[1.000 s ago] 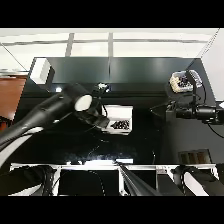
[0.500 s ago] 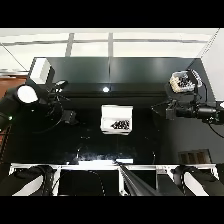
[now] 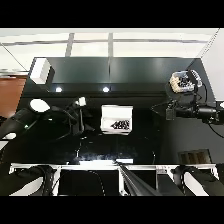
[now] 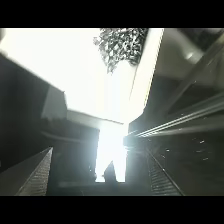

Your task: Fold the box and place the chain.

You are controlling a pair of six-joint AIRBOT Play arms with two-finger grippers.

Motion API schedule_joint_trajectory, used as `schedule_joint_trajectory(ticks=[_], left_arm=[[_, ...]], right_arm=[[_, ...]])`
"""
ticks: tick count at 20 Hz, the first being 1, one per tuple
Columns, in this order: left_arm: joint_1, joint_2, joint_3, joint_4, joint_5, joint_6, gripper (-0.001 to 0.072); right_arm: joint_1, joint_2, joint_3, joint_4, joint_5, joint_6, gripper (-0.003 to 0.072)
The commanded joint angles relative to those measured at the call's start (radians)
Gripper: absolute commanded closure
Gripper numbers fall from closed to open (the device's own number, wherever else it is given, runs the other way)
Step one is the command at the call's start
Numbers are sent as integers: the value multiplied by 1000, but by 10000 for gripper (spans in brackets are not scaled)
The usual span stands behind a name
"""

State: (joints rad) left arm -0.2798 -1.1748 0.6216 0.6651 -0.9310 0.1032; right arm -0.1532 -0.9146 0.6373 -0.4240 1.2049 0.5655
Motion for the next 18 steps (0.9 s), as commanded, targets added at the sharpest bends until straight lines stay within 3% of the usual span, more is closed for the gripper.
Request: schedule_joint_trajectory(ticks=[1,4,18], left_arm=[[-56,-90,4,-46,79,208,-2],[-39,-144,6,-163,38,217,-2],[-101,-160,7,-153,87,238,-1]], right_arm=[[0,0,0,0,12,0,495],[0,1,0,0,22,0,495],[0,0,0,0,21,0,496]])
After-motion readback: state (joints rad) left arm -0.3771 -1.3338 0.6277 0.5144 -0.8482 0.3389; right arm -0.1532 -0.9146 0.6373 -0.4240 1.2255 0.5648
